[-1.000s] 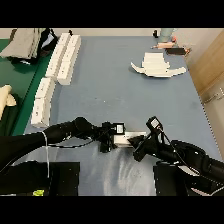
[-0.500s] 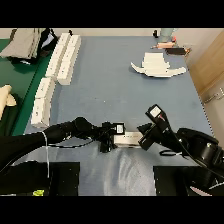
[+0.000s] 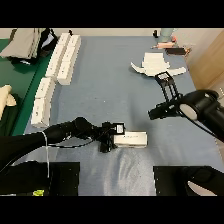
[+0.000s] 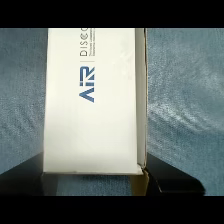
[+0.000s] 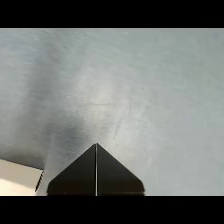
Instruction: Fold the box.
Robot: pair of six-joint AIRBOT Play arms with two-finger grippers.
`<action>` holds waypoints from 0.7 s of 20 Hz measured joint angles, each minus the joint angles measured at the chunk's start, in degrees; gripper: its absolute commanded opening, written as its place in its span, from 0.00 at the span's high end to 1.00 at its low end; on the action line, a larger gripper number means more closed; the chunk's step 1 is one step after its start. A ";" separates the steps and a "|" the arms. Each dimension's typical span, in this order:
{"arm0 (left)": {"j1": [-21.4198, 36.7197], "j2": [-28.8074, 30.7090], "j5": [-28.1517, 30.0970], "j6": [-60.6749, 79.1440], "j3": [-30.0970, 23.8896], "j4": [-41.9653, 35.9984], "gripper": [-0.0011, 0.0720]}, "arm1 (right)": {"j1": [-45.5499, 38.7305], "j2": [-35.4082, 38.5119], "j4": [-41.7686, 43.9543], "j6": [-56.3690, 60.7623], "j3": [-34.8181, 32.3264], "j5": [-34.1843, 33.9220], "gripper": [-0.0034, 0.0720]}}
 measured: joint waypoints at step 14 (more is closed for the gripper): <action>5.07 6.21 0.22 -17.35 -0.02 6.40 0.35 | -2.19 -15.78 0.72 15.10 9.27 7.96 0.95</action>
